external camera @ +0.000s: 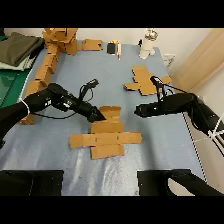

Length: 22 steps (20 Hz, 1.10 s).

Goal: Fold the box.

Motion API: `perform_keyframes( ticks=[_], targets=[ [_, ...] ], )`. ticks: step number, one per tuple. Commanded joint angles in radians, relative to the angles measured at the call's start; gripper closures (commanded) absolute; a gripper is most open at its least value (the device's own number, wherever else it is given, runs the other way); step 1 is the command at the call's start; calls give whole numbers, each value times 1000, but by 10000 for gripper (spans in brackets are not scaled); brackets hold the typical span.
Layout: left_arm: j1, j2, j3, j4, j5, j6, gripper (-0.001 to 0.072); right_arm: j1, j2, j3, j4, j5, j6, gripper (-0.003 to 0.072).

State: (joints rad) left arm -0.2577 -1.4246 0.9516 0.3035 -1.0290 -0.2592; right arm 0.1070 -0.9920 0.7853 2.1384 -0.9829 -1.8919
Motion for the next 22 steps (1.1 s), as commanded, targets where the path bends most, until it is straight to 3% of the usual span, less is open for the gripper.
perform_keyframes(
  ticks=[1, 5, 10, 12, 17, 22],
  targets=[
    [-88, 68, -42, -145, 126, 255, 700, 1, 5, 24, 15, -109, 61, 685],
    [-108, 101, -158, -225, 183, 418, 700, 30, 18, -33, 12, -14, 106, 685],
    [-109, 103, -269, -229, 238, 568, 698, 122, 22, -70, 16, 93, 130, 685],
    [-109, 103, -294, -230, 244, 597, 698, 165, 24, -70, -16, 80, 181, 685],
    [-108, 103, -312, -210, 245, 615, 697, 232, 72, -76, -277, 10, 454, 685],
    [-108, 102, -313, -201, 245, 607, 697, 262, 140, -118, -299, -2, 508, 686]
  ],
)
